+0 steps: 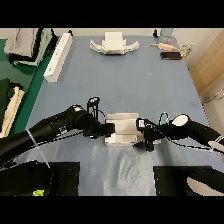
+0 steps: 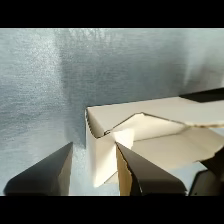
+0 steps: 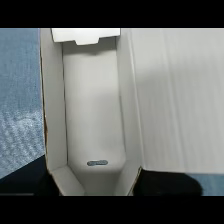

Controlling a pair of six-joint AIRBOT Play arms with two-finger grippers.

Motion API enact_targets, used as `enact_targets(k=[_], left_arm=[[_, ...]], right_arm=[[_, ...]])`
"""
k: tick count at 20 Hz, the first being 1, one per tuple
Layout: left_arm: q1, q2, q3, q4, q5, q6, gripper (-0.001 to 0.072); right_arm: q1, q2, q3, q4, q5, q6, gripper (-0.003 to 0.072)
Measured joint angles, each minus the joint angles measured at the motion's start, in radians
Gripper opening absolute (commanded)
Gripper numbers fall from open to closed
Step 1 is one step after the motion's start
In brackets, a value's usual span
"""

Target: Fold the box.

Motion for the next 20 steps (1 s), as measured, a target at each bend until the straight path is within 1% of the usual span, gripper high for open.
enact_targets(k=[4,8,10,15,20], left_arm=[[-0.053,-0.068,0.05,0.053,-0.05,-0.104,0.0398],[-0.098,-0.101,0.082,0.111,-0.102,-0.205,0.0398],[-0.119,-0.122,0.113,0.148,-0.134,-0.239,0.0398],[-0.166,-0.216,0.208,0.233,-0.233,-0.272,0.0398],[-0.194,-0.298,0.264,0.275,-0.281,-0.28,0.0397]], right_arm=[[0.0,0.0,0.0,0.0,0.0,0.0,0.0506],[0.0,0.0,0.0,0.0,0.0,0.0,0.0506],[0.0,0.0,0.0,0.0,0.0,0.0,0.0506],[0.0,0.0,0.0,0.0,0.0,0.0,0.0506],[0.0,0.0,0.0,0.0,0.0,0.0,0.0506]])
